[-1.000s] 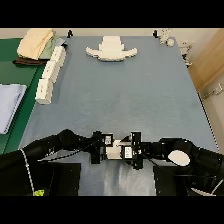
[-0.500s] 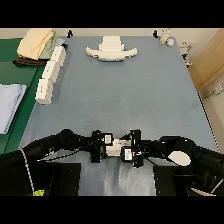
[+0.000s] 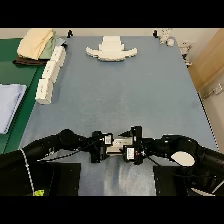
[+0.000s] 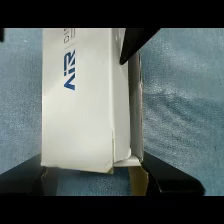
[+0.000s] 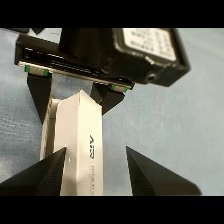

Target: Fold the box.

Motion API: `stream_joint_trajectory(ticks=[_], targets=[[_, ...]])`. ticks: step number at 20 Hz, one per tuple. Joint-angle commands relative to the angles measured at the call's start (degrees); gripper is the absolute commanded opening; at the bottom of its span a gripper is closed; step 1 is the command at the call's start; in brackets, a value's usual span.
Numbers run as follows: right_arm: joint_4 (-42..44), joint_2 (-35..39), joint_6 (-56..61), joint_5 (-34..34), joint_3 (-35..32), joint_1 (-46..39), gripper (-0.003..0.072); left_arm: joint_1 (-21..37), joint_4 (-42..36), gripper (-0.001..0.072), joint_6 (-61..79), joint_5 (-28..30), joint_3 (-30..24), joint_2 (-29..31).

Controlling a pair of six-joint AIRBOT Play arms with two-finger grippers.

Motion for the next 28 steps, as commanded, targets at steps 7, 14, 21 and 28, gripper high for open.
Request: stream_joint_trajectory(ticks=[7,14,21,28], targets=[[0.0,-1.5,0.3,-1.7,0.0,0.0,0.0355,0.0,0.0,0.0512,0.0,0.2,0.0,0.0],[2.4,-2.6,0.3,1.5,0.0,0.0,0.0342,0.0,0.0,0.0512,0.0,0.2,0.0,0.0],[3.6,-2.8,0.3,4.9,-0.1,0.0,0.0342,0.0,0.0,0.0512,0.0,0.2,0.0,0.0],[7.9,-1.6,0.3,4.3,0.2,0.0,0.0494,0.0,0.0,0.0512,0.0,0.2,0.0,0.0]])
